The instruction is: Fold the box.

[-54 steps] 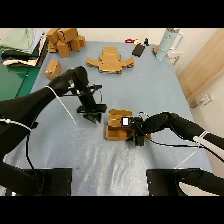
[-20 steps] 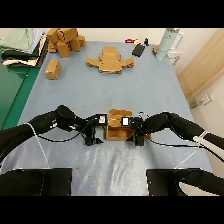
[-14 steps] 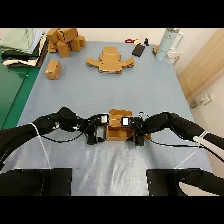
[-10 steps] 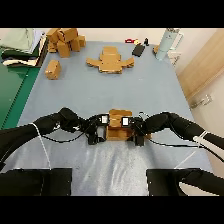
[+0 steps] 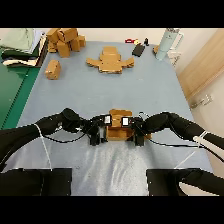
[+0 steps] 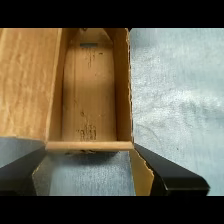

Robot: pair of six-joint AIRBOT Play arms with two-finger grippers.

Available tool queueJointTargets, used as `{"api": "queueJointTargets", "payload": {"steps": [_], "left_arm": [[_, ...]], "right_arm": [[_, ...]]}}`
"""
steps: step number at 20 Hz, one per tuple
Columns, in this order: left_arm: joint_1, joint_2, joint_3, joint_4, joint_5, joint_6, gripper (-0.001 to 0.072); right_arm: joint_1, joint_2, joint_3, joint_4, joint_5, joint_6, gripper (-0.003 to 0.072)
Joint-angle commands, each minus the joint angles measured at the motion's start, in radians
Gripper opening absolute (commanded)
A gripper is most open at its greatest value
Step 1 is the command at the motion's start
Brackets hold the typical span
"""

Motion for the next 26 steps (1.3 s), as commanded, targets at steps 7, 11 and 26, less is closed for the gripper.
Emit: {"api": "queueJointTargets", "payload": {"steps": [7,11,26], "left_arm": [[-0.040,-0.043,0.054,0.082,0.010,-0.132,0.0689],[-0.047,-0.045,0.056,0.086,0.032,-0.154,0.0615],[-0.047,-0.045,0.056,0.084,0.050,-0.173,0.0464]], "right_arm": [[0.000,0.000,0.000,0.000,0.000,0.000,0.0442],[0.000,0.000,0.000,0.000,0.000,0.000,0.0442],[0.000,0.000,0.000,0.000,0.000,0.000,0.0442]]}}
